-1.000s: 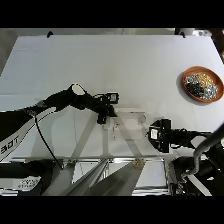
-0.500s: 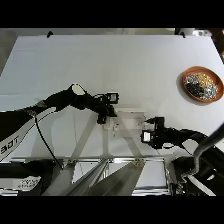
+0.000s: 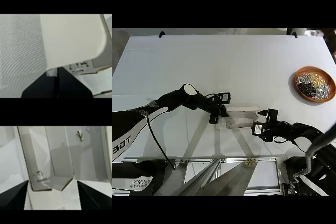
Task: Fold the box and place the chain.
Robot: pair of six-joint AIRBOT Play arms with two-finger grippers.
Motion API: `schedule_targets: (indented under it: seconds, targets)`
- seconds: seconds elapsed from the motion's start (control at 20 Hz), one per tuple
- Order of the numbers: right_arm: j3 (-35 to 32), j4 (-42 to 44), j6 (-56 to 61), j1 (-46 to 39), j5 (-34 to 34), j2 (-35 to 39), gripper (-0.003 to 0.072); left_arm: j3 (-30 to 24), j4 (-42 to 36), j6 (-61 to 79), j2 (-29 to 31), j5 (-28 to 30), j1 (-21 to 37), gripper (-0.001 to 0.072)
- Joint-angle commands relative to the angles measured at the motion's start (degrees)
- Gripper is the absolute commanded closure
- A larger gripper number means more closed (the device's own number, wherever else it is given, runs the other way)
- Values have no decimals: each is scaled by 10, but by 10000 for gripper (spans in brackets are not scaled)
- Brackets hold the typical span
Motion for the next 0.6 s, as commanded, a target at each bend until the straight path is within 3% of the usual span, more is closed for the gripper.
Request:
schedule_targets:
  seconds: [0.0,0.25,0.55]
  targets:
    - [10,7,3,1,-2,-35,-3,0,0,0,0,-1,0,698]
    - [33,32,2,-8,8,-58,-3,0,0,0,0,-1,0,698]
    - [40,82,-5,-66,76,-58,-3,0,0,0,0,-1,0,698]
